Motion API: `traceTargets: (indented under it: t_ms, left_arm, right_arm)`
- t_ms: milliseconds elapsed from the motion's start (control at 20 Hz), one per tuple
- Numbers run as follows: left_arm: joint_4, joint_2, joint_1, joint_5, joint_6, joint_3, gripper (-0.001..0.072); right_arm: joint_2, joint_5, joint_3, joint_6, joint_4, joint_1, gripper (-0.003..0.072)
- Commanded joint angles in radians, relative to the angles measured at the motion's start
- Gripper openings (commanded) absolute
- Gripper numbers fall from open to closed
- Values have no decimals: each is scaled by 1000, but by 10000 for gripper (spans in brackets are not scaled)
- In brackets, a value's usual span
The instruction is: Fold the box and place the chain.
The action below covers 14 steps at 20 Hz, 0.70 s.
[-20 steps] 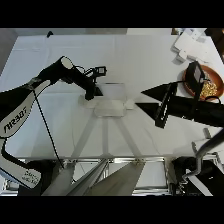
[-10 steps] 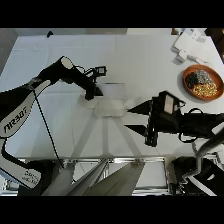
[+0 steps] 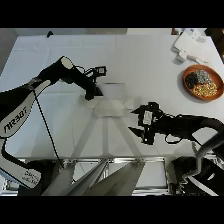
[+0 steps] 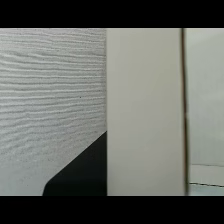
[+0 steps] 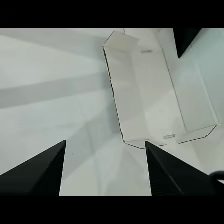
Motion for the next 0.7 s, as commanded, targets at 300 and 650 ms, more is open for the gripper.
traceTargets:
  t_ms: [300, 650]
  left_arm:
    - [0, 0, 0, 0, 0, 0, 10]
    - [0, 0, 0, 0, 0, 0, 10]
  right_arm:
    - [-25, -162, -28, -8, -4, -2, 652]
    - [-61, -97, -28, -15, 19, -119, 655]
